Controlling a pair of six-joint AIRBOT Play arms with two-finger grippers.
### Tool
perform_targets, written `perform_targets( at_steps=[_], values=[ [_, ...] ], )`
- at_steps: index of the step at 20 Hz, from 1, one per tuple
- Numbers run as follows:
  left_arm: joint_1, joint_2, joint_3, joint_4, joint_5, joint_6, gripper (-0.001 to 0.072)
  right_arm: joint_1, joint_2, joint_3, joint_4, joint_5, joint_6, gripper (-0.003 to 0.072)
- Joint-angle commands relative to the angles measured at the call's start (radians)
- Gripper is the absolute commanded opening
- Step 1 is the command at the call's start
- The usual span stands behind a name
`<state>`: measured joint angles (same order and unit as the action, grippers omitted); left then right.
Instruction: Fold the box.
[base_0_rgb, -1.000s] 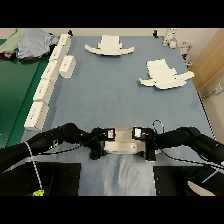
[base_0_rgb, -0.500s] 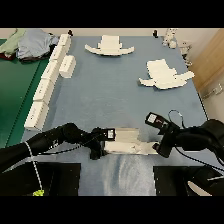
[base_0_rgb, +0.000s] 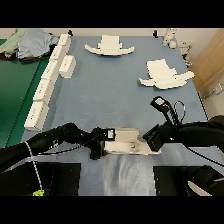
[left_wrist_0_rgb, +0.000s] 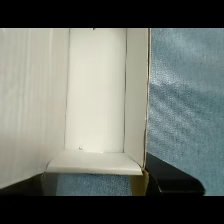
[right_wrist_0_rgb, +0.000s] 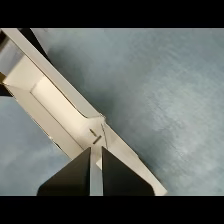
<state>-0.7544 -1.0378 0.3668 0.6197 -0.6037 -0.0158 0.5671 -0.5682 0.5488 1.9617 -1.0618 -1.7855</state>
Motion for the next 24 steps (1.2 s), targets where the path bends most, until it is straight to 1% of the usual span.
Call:
perform_targets(
  at_steps=[1, 2, 3, 6, 11, 13, 16, 18, 24],
  values=[
    [0.000, -0.001, -0.001, 0.000, 0.001, 0.000, 0.0421, 0.000, -0.058, 0.005, 0.158, 0.064, 0.016, 0.0080],
    [0.000, -0.001, -0.001, 0.000, 0.001, 0.000, 0.0421, 0.001, -0.078, 0.005, 0.193, 0.062, 0.015, 0.0077],
    [0.000, -0.001, -0.001, 0.000, 0.001, 0.000, 0.0421, 0.001, -0.100, 0.005, 0.231, 0.059, 0.012, 0.0010],
    [0.000, -0.001, -0.001, 0.000, 0.001, 0.000, 0.0421, 0.003, -0.162, 0.006, 0.280, 0.105, 0.004, 0.0004],
    [0.000, -0.001, -0.001, 0.000, 0.001, 0.000, 0.0421, 0.002, -0.270, 0.007, 0.283, 0.332, 0.019, 0.0004],
    [0.000, -0.001, -0.001, 0.000, 0.001, 0.000, 0.0421, 0.002, -0.346, 0.007, 0.280, 0.376, 0.024, 0.0003],
    [0.000, -0.001, -0.001, 0.000, 0.001, 0.000, 0.0421, 0.003, -0.478, 0.007, 0.282, 0.384, 0.024, 0.0003],
    [0.000, -0.001, -0.001, 0.000, 0.001, 0.000, 0.0421, 0.005, -0.527, 0.007, 0.283, 0.377, 0.023, 0.0003],
    [0.000, -0.001, -0.001, 0.000, 0.001, 0.000, 0.0421, 0.021, -0.534, 0.007, 0.280, 0.381, 0.021, 0.0003]
  ],
)
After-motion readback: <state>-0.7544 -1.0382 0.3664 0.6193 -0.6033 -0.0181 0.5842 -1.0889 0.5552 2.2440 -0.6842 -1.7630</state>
